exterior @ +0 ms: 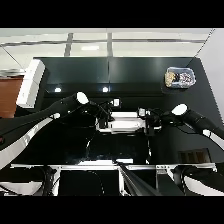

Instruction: Fold the box and place the chain.

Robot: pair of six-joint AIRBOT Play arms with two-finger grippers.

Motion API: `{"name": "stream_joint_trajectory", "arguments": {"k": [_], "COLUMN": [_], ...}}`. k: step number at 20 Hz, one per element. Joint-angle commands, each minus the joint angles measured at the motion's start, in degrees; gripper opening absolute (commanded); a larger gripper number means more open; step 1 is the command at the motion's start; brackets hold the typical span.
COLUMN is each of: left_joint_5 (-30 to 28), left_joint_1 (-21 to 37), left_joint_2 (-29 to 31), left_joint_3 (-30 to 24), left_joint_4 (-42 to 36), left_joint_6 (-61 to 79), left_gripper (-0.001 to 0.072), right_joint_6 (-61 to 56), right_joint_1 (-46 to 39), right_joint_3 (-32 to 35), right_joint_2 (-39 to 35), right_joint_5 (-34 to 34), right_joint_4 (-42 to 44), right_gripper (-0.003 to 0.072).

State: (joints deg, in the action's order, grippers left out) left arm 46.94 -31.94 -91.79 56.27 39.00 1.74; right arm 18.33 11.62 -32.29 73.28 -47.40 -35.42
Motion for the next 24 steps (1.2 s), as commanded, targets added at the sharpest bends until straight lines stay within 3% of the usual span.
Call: {"name": "stream_joint_trajectory", "arguments": {"k": [1,2,3,4,6,8,10,11,13,15,19,20,24], "left_joint_5": [0.0,-0.2,-0.39,0.17,2.99,6.25,11.28,14.62,21.73,27.17,23.89,20.9,-4.5], "left_joint_1": [0.09,0.13,0.31,0.76,2.21,3.93,5.66,6.62,8.28,8.44,3.48,2.99,2.91], "left_joint_2": [0.35,0.81,1.53,2.51,5.4,9.4,13.53,15.43,18.05,18.38,18.34,18.34,18.23], "left_joint_3": [0.11,0.2,0.24,0.24,0.24,0.24,0.24,0.24,0.24,-0.09,-6.12,-7.54,-11.23], "left_joint_4": [-0.02,0.0,0.0,0.02,1.07,5.31,10.27,12.31,13.42,11.37,-3.28,-7.58,-21.51], "left_joint_6": [-0.02,0.0,-0.04,-0.2,-3.37,-10.56,-19.78,-25.2,-34.36,-41.22,-41.31,-38.51,-30.25], "left_gripper": [0.0133,0.0374,0.0549,0.0695,0.0706,0.0706,0.067,0.0554,0.0024,0.0023,0.0023,0.0023,0.0024], "right_joint_6": [-0.15,-0.22,-0.42,-0.55,-0.55,-0.55,-0.57,-0.59,-0.85,-0.79,-0.79,-0.79,-0.79], "right_joint_1": [0.04,0.04,0.04,0.04,0.04,0.04,0.04,0.04,0.02,0.02,0.02,0.02,0.02], "right_joint_3": [0.04,0.04,0.04,0.04,0.04,0.04,0.04,0.04,0.04,0.04,0.04,0.04,0.04], "right_joint_2": [0.04,0.04,0.04,0.04,0.04,0.04,0.04,0.04,0.04,0.04,0.04,0.04,0.04], "right_joint_5": [0.13,0.17,0.33,0.48,0.44,0.46,0.46,0.44,0.42,0.52,0.48,0.48,0.48], "right_joint_4": [-0.15,-0.15,-0.15,-0.17,-0.24,-0.24,-0.2,-0.2,-0.22,-0.22,-0.2,-0.2,-0.2], "right_gripper": [0.0484,0.0484,0.0483,0.0423,0.0265,0.026,0.026,0.026,0.026,0.026,0.026,0.026,0.026]}}
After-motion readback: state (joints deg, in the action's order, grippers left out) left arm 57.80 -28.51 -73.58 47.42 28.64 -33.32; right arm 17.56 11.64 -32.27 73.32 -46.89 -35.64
